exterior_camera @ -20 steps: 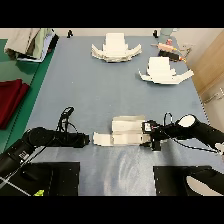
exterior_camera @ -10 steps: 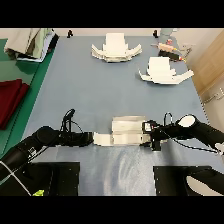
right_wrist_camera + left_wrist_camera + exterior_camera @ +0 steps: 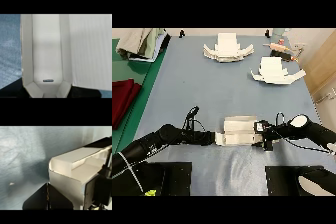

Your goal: Fold the box.

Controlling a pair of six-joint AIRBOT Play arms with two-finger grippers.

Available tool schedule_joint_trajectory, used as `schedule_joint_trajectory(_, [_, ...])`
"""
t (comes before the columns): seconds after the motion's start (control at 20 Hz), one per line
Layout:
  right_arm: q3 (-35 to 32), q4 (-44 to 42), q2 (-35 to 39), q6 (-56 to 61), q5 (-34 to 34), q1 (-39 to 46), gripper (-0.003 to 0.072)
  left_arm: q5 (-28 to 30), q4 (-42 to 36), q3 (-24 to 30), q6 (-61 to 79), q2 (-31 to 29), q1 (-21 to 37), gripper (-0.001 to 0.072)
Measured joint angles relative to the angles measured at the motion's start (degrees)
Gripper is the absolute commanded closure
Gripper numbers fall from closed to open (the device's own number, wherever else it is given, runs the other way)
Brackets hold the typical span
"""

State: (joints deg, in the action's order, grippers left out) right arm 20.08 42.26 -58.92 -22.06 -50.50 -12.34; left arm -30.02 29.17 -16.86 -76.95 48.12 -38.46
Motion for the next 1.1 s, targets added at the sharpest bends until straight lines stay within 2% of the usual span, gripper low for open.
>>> schedule_joint_trajectory(0.5, [0.0,0.0,0.0,0.0,0.0,0.0,0.0150,-2.8,-0.5,-1.9,1.8,0.4,-1.1,0.0691])
schedule_joint_trajectory(0.55, [0.0,0.0,0.0,0.0,0.0,0.0,0.0151,-2.9,-0.5,-2.4,2.0,0.4,-1.2,0.0553])
schedule_joint_trajectory(0.6, [0.0,0.0,0.0,0.0,0.0,0.0,0.0151,-3.6,-0.4,-2.9,2.2,0.4,-1.2,0.0290])
schedule_joint_trajectory(0.95, [0.0,0.0,0.0,0.0,0.0,0.0,0.0150,-5.3,-0.5,-5.2,2.6,0.5,-1.2,0.0288])
schedule_joint_trajectory(1.1, [0.0,0.0,0.0,0.0,0.0,0.0,0.0150,-4.0,-0.8,-5.4,2.6,0.5,-1.2,0.0287])
